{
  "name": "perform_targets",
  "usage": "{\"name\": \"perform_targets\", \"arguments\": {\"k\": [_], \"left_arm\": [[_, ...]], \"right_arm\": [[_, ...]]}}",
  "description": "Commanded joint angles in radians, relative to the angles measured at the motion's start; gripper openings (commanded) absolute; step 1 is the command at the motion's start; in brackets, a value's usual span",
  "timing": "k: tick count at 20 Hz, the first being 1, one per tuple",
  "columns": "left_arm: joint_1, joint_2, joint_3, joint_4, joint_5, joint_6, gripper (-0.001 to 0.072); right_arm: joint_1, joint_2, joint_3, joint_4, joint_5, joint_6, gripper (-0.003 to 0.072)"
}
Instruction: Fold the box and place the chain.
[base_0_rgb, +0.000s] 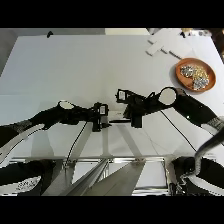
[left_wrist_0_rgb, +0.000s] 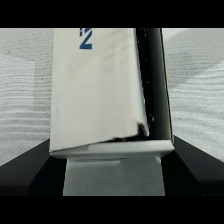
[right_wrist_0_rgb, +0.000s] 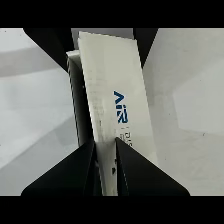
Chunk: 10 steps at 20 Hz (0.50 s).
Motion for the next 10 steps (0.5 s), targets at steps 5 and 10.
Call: {"name": "perform_targets", "arguments": {"k": [5, 10], "left_arm": [[0.0, 0.001, 0.001, 0.0, 0.0, 0.001, 0.0063], [0.0, 0.001, 0.001, 0.0, 0.0, 0.001, 0.0063]], "right_arm": [[0.001, -0.002, -0.001, 0.0, 0.035, 0.0, 0.0106], [0.001, -0.005, -0.001, 0.0, 0.019, 0.0, 0.0106]]}}
